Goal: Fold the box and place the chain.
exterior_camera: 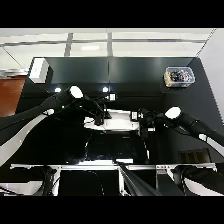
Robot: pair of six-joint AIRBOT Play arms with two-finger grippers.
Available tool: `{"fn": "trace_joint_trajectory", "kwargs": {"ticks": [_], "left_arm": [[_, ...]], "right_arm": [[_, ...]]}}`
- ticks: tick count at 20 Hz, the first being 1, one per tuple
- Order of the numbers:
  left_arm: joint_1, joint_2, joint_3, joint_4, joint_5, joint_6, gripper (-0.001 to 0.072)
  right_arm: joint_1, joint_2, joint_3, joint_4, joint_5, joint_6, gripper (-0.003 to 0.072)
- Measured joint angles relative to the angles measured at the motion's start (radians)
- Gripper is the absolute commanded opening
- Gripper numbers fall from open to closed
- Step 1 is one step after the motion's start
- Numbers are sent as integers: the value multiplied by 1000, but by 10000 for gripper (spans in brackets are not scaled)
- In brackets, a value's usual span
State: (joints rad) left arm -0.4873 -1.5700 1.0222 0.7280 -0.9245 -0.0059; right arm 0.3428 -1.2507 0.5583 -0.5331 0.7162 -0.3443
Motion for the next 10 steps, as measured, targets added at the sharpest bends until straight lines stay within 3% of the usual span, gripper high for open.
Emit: {"fn": "trace_joint_trajectory", "kwargs": {"ticks": [10], "left_arm": [[0,0,0,1,2,-1,27]], "right_arm": [[0,-23,0,3,-19,4,697]]}}
